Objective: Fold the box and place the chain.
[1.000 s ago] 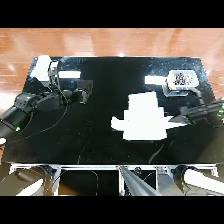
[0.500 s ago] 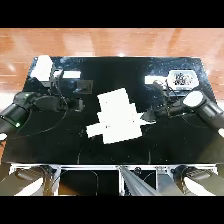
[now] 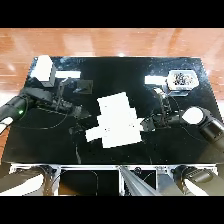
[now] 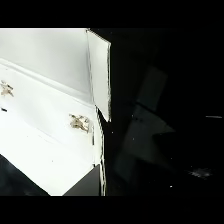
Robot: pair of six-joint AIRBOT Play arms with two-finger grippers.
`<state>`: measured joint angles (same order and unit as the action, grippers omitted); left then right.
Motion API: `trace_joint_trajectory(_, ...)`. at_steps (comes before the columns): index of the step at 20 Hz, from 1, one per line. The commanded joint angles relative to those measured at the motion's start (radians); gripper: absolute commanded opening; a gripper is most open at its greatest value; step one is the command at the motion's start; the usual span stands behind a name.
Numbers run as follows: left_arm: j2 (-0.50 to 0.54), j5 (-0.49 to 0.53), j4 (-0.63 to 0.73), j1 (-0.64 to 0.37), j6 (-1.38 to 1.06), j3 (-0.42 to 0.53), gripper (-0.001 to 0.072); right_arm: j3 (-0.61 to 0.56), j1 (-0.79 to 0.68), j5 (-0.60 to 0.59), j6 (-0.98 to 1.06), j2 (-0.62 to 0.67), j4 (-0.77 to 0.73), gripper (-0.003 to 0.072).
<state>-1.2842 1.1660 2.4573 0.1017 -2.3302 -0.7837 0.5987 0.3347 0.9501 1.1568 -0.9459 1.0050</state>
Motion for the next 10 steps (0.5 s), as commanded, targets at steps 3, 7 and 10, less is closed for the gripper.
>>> trace_joint_trajectory(3,-0.225,0.152,0.177,0.039,-0.300,-0.084,0.0603,-0.007,0.004,0.052,0.019,0.008,-0.061,0.0043)
trace_joint_trajectory(7,-0.368,0.262,0.172,0.113,-0.315,-0.225,0.0603,-0.007,0.004,0.102,0.024,0.008,-0.089,0.0044)
trace_joint_trajectory(10,-0.465,0.379,0.161,0.142,-0.344,-0.296,0.0600,-0.007,0.004,0.101,0.040,0.008,-0.089,0.0044)
